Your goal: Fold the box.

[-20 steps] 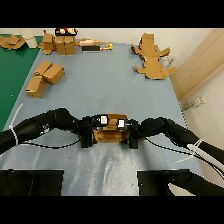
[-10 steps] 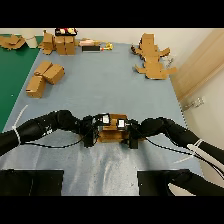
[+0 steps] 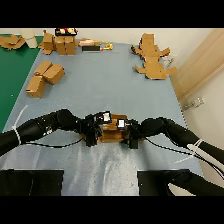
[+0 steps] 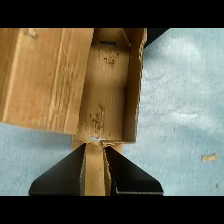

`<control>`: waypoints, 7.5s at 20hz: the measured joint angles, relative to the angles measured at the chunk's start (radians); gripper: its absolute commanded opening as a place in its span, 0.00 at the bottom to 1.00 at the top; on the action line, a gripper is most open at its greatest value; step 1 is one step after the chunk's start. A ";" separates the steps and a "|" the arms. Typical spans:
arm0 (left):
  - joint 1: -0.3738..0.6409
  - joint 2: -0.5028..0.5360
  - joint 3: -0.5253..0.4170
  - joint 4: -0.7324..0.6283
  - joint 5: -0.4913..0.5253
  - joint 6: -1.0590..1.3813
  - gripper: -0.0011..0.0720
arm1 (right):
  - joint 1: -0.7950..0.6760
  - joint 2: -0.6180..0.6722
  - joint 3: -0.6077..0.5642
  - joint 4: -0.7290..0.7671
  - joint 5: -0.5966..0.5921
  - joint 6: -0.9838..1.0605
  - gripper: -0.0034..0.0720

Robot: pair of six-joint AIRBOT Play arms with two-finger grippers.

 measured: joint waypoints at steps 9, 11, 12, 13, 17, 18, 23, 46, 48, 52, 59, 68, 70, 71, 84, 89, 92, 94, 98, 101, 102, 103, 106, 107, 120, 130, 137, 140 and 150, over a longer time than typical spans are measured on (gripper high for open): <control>-0.043 -0.021 0.000 -0.066 0.043 0.059 0.26 | 0.000 0.000 0.000 0.000 0.000 0.000 0.67; -0.047 -0.025 0.000 -0.068 0.050 0.061 0.27 | 0.000 0.000 0.000 0.000 0.000 0.000 0.67; -0.047 -0.026 0.000 -0.069 0.053 0.062 0.46 | 0.000 0.000 0.000 0.000 0.000 0.000 0.67; -0.048 -0.027 0.000 -0.070 0.055 0.063 0.76 | 0.000 0.000 0.000 0.000 0.000 0.000 0.67; -0.050 -0.029 0.000 -0.071 0.061 0.062 0.80 | 0.000 0.000 0.000 0.000 0.000 0.000 0.67; -0.050 -0.029 0.000 -0.071 0.061 0.063 0.80 | 0.000 0.000 0.000 0.000 0.000 0.000 0.67; -0.050 -0.030 0.000 -0.078 0.064 0.063 0.52 | 0.000 0.000 0.000 0.000 0.000 0.000 0.67; 0.381 0.269 -0.177 0.183 -0.260 -1.332 0.03 | 0.000 0.000 0.000 0.000 0.000 0.000 0.67; 0.359 0.230 -0.195 0.102 -0.245 -1.320 0.03 | 0.000 0.000 0.000 0.000 0.000 0.000 0.67; 0.295 0.163 -0.208 -0.004 -0.188 -1.291 0.03 | 0.000 0.000 0.000 0.001 0.000 0.000 0.67; 0.265 0.117 -0.213 -0.087 -0.126 -1.255 0.03 | 0.000 0.000 0.000 0.001 0.000 0.000 0.67; 0.204 0.090 -0.203 -0.300 -0.116 -1.101 0.03 | 0.000 0.000 0.000 0.002 0.000 0.000 0.67; 0.184 0.089 -0.182 -0.311 -0.111 -1.098 0.03 | 0.000 0.000 0.000 0.002 0.000 0.000 0.67; 0.171 0.088 -0.169 -0.311 -0.105 -1.104 0.03 | 0.000 0.000 0.000 0.001 0.000 0.000 0.67; 0.130 0.087 -0.103 -0.237 -0.067 -1.204 0.45 | 0.000 0.000 0.000 0.001 0.000 0.000 0.67; 0.126 0.087 -0.085 -0.230 -0.080 -1.199 0.45 | 0.000 0.000 0.000 0.001 0.000 0.000 0.67; 0.124 0.087 -0.081 -0.227 -0.052 -1.196 0.57 | 0.000 0.000 0.000 0.001 0.000 0.000 0.67; 0.124 0.087 -0.080 -0.225 -0.040 -1.197 0.57 | 0.000 0.000 0.000 0.001 0.000 0.000 0.67; 0.104 0.087 -0.079 -0.220 -0.035 -1.200 0.57 | 0.000 0.000 0.000 0.001 0.000 0.000 0.67; 0.066 0.087 -0.064 -0.183 -0.026 -1.238 0.57 | 0.000 0.000 0.000 0.001 0.000 0.000 0.67; 0.052 0.087 -0.053 -0.143 -0.026 -1.276 0.57 | 0.000 0.000 0.000 0.001 0.000 0.000 0.67; 0.035 0.087 -0.040 -0.088 -0.026 -1.335 0.57 | 0.000 0.000 0.000 0.001 0.000 0.000 0.67; -0.016 0.085 0.006 0.101 -0.026 -1.545 0.57 | 0.000 0.000 0.000 0.001 0.000 0.000 0.67; -0.031 0.080 0.021 0.151 -0.029 -1.604 0.57 | 0.000 0.000 0.000 0.001 0.000 0.000 0.67; -0.146 -0.093 0.213 0.465 -0.165 -1.914 0.57 | 0.000 0.000 0.000 0.001 0.000 0.000 0.67; -0.219 -0.198 0.347 0.665 -0.272 -2.108 0.57 | 0.000 0.000 0.000 0.001 0.000 0.000 0.67; -0.235 -0.274 0.427 0.687 -0.328 -2.153 0.57 | 0.000 0.000 0.000 0.001 0.000 0.000 0.67; -0.240 -0.312 0.447 0.689 -0.359 -2.160 0.57 | 0.000 0.000 0.000 0.001 0.000 0.000 0.67; -0.243 -0.351 0.461 0.701 -0.412 -2.171 0.32 | 0.000 0.000 0.000 0.001 0.000 0.000 0.67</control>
